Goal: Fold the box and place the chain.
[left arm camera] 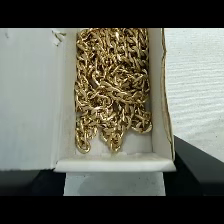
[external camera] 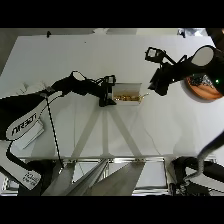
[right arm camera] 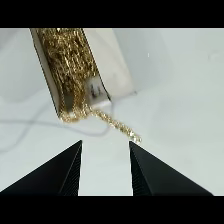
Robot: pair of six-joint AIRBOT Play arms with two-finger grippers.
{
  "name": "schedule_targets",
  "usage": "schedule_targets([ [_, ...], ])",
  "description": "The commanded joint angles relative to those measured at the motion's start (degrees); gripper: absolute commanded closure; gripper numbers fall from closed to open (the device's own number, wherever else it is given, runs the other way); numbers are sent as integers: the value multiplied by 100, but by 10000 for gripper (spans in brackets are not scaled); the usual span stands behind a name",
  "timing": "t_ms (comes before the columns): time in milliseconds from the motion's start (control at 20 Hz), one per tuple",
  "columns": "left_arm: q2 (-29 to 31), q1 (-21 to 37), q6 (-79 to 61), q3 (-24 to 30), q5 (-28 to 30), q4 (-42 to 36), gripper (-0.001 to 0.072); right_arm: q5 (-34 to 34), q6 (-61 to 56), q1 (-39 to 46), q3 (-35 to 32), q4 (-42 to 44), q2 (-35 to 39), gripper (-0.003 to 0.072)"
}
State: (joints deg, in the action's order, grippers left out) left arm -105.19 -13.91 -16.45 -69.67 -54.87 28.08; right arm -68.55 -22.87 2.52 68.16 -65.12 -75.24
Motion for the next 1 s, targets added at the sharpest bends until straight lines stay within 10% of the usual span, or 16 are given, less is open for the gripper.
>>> schedule_targets([
  [0, 0, 2, -2, -7, 0, 0, 426, -240, 1196, 374, -4, 369, -527, 340],
  [200, 0, 0, -2, -7, 2, 0, 426, -146, 2057, 343, -4, 601, -1266, 234],
  [800, 0, 0, -2, -7, 0, 0, 426, 212, 2962, 59, -4, 1158, -2048, 233],
  [950, 0, 2, -2, -7, 0, -2, 426, 197, 2959, -7, -2, 1130, -2048, 494],
])
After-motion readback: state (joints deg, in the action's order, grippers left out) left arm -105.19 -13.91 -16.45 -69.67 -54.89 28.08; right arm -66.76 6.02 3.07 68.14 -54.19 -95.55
